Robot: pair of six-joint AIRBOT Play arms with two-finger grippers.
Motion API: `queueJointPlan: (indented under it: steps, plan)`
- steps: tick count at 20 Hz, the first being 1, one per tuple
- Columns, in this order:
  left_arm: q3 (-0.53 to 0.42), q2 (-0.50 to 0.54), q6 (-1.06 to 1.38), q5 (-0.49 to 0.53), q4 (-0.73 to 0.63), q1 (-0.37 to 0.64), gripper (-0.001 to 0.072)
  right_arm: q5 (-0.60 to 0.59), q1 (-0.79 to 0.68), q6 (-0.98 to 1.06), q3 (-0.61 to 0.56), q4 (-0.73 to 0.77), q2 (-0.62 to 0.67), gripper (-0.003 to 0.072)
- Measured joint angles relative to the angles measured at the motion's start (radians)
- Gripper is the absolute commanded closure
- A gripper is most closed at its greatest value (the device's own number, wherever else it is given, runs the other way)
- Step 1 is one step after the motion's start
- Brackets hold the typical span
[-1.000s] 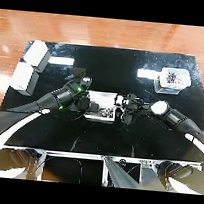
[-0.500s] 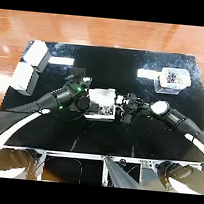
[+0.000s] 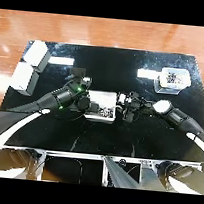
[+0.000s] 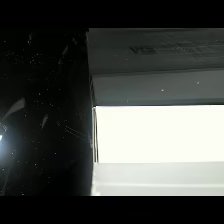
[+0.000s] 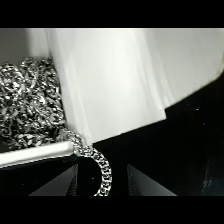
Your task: Fold the box and place the chain.
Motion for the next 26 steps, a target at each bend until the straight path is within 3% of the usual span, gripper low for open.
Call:
queueJointPlan:
  steps: [2,18,19,21,22,26]
  plan:
    - [0.000,0.000,0.000,0.000,0.000,0.000,0.0684,-0.001,-0.003,0.000,0.000,-0.001,-0.005,0.0289]
    - [0.000,0.000,-0.001,0.000,-0.007,0.000,0.0684,-0.096,-0.006,0.089,0.001,-0.047,-0.097,0.0300]
    - [0.000,0.000,-0.001,0.000,-0.007,0.000,0.0684,-0.097,-0.006,0.092,0.001,-0.048,-0.098,0.0336]
    - [0.000,0.000,-0.002,0.000,-0.008,0.000,0.0684,-0.093,-0.006,0.096,0.000,-0.055,-0.100,0.0617]
    - [0.000,0.000,-0.002,-0.001,-0.008,0.000,0.0684,-0.091,-0.006,0.099,0.000,-0.058,-0.101,0.0664]
    - [0.000,0.000,-0.002,-0.001,-0.008,0.000,0.0684,-0.085,-0.006,0.103,0.000,-0.070,-0.100,0.0661]
